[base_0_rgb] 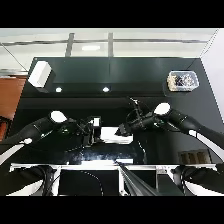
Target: Fold the box and place the chain.
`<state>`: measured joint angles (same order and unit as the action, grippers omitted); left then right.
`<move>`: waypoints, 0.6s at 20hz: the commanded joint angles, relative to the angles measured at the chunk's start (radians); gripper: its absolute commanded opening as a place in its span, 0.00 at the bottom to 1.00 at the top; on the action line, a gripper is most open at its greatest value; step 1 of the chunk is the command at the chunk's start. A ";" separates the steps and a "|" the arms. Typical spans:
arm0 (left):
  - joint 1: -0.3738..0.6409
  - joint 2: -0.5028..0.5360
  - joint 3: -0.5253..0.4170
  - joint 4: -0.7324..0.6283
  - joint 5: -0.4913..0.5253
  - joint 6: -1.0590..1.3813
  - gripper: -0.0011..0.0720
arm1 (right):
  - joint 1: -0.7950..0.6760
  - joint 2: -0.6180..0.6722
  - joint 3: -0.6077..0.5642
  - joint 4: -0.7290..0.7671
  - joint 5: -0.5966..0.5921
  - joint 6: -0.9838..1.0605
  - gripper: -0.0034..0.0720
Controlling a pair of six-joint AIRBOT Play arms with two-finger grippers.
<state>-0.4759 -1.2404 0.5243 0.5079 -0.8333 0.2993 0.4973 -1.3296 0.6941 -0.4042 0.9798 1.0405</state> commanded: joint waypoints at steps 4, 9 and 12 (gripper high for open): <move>0.000 0.000 0.000 0.000 -0.002 0.000 0.67 | -0.005 0.001 0.006 -0.016 0.031 -0.027 0.06; 0.000 0.000 0.000 0.000 -0.009 -0.043 0.68 | -0.152 0.104 0.116 -0.012 0.256 -0.025 0.06; 0.002 0.007 0.001 0.000 -0.008 -0.045 0.77 | -0.299 0.215 0.163 -0.027 0.304 -0.021 0.06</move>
<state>-0.4759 -1.2388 0.5243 0.5076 -0.8391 0.2665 0.3096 -1.1976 0.8131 -0.4240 1.1927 1.0153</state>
